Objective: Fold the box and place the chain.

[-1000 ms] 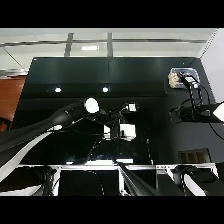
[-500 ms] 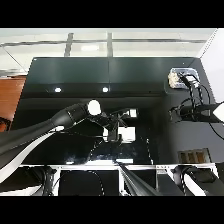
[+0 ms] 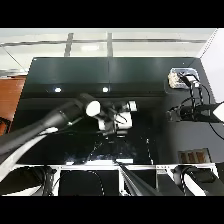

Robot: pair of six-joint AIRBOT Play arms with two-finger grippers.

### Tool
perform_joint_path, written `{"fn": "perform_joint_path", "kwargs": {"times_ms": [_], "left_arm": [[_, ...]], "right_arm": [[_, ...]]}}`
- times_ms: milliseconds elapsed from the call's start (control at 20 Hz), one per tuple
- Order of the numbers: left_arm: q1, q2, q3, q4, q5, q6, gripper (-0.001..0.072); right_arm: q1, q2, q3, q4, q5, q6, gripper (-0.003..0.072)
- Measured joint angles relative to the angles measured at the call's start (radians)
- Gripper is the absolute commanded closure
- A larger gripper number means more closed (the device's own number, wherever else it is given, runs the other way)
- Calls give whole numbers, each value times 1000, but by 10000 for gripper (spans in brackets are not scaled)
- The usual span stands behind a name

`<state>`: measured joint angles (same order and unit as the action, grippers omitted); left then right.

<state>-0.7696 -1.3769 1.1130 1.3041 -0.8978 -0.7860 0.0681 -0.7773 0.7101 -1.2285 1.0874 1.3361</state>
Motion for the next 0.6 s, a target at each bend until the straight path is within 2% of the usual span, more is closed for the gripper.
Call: {"fn": "perform_joint_path", "kwargs": {"times_ms": [150, 300, 450, 600], "left_arm": [[184, 82, 66, 114, 37, -134, 443], [444, 101, 123, 125, 157, -246, 443], [696, 32, 205, 65, 208, -318, 433], [889, -111, 355, 20, 134, -349, 433]], "right_arm": [[0, 0, 0, 21, -3, 26, 662], [0, 0, 0, 38, -24, 46, 663], [0, 0, 0, 47, -50, 70, 662], [0, 0, 0, 51, -61, 86, 662]]}}
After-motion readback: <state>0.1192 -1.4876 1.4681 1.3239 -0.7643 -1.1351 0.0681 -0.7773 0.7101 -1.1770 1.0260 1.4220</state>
